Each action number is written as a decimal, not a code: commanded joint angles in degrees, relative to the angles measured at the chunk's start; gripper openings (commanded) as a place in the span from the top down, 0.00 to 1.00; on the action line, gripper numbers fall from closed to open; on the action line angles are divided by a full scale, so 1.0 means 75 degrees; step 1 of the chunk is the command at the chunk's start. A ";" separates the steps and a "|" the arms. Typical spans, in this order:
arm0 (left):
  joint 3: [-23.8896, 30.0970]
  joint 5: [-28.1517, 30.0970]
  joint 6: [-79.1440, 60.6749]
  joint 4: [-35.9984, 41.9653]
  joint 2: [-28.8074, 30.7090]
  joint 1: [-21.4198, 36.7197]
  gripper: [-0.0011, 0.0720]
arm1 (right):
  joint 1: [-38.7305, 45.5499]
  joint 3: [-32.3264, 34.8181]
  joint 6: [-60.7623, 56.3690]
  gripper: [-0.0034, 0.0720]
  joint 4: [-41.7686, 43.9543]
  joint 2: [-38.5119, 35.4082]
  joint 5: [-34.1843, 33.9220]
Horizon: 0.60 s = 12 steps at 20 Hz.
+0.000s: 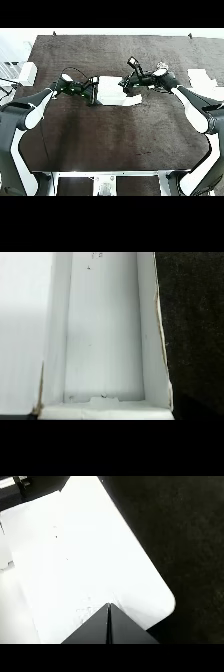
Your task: Fold the box and place the chain.
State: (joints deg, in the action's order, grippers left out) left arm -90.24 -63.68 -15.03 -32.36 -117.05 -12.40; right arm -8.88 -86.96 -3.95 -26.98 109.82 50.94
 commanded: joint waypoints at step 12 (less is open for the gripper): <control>0.0000 0.0003 0.0000 0.0003 -0.0006 -0.0006 0.33 | 0.0181 -0.0280 -0.0044 0.94 -0.0242 -0.0714 0.0860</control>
